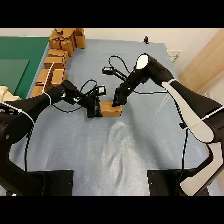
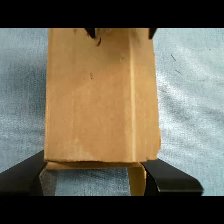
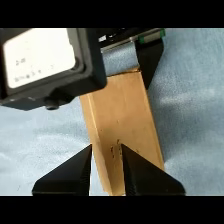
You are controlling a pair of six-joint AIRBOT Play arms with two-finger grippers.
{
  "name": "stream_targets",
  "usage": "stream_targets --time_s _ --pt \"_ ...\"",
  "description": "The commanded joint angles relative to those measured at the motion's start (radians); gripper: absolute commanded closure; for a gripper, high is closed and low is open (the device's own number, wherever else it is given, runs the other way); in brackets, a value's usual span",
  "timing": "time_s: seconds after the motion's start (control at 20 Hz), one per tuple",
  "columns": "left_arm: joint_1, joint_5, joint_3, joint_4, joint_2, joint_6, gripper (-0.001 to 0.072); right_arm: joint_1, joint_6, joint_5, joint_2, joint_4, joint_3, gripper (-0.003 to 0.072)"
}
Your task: Fold the box.
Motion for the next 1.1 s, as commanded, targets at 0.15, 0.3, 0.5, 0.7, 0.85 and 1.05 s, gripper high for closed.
stream_targets --time_s 0.15,0.3,0.5,0.7,0.85,1.05 --pt "0.0 0.001 0.0 -0.002 0.0 -0.001 0.0312 0.002 0.0 -0.014 0.0 -0.017 0.0 0.0467" --pt "0.0 0.002 0.0 -0.002 0.0 -0.001 0.0313 0.003 0.0 -0.03 0.0 -0.042 0.0 0.0525" --pt "0.0 0.002 0.0 -0.002 0.0 -0.001 0.0312 0.003 0.001 -0.046 0.0 -0.041 0.0 0.0593" --pt "0.0 0.003 0.0 -0.002 0.0 -0.001 0.0313 0.003 0.005 -0.044 0.0 -0.042 -0.001 0.0604" --pt "0.0 0.003 0.0 -0.002 0.0 -0.001 0.0312 0.003 0.005 -0.037 -0.002 -0.042 -0.005 0.0604" --pt "0.0 0.003 0.0 -0.002 0.0 -0.001 0.0312 0.003 0.005 -0.037 -0.002 -0.043 -0.033 0.0604"
